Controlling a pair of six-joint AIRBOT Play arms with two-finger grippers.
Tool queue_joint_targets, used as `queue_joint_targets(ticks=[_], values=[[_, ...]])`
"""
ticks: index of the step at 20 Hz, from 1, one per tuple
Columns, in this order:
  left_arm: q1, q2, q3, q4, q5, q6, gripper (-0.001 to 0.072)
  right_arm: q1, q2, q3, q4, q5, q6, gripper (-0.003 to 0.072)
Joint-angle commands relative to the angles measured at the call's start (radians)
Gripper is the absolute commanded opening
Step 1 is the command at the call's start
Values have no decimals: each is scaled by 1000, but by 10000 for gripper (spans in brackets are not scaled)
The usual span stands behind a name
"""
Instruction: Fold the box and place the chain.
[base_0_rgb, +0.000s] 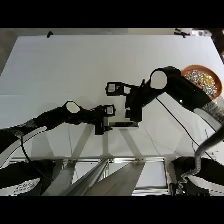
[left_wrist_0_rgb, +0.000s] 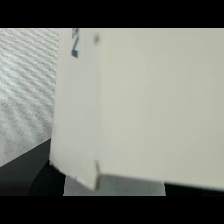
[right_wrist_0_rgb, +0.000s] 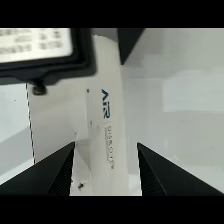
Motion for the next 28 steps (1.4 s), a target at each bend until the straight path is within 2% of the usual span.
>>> queue_joint_targets(ticks=[1, 6, 14, 17, 19, 28], values=[[0, 0, 0, 0, 0, 0, 372, 14, -14, -8, 8, 33, -29, 400], [0, 0, 0, 0, 0, 0, 372, 43, -5, -86, -2, 30, -24, 365], [0, 0, 0, 0, 0, 0, 372, 89, 38, -132, -184, -192, 153, 365], [0, 0, 0, 0, 0, 0, 372, 89, 76, -132, -209, -202, 159, 358], [0, 0, 0, 0, 0, 0, 372, 89, 84, -132, -209, -201, 161, 316], [0, 0, 0, 0, 0, 0, 372, 133, 84, -205, -202, -253, 184, 315]])
